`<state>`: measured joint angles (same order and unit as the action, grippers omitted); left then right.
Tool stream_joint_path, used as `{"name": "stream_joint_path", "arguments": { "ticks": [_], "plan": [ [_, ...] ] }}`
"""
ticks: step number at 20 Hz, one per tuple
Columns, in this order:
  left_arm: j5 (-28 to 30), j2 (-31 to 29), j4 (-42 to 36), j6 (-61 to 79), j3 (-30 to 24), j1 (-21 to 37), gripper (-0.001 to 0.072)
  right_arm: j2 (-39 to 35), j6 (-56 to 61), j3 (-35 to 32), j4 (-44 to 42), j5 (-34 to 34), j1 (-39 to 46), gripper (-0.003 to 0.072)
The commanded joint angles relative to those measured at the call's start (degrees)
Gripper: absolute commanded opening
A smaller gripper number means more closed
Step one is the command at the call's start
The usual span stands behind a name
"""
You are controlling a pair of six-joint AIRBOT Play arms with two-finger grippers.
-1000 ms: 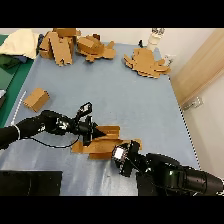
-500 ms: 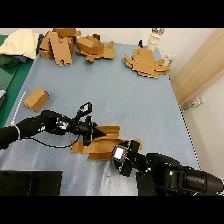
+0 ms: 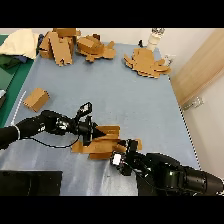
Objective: Fold the box.
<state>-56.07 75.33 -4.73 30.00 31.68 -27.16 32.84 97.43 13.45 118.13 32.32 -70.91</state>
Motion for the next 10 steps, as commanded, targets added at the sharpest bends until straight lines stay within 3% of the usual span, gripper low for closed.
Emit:
{"name": "stream_joint_path", "arguments": {
  "ticks": [1, 7, 10],
  "plan": [
    [0.0, 0.0, 0.0, 0.0, 0.0, 0.0, 0.0012, 0.0, -3.0, 0.0, 0.2, -0.3, 0.2, 0.0716],
    [0.0, 0.0, 0.0, 0.0, 0.0, 0.0, 0.0012, -0.1, -4.7, 0.0, -1.3, -3.3, 8.9, 0.0716],
    [0.0, 0.0, 0.0, 0.0, 0.0, 0.0, 0.0012, 0.0, -10.8, 0.0, -6.8, -5.4, 10.8, 0.0716]
  ]
}}
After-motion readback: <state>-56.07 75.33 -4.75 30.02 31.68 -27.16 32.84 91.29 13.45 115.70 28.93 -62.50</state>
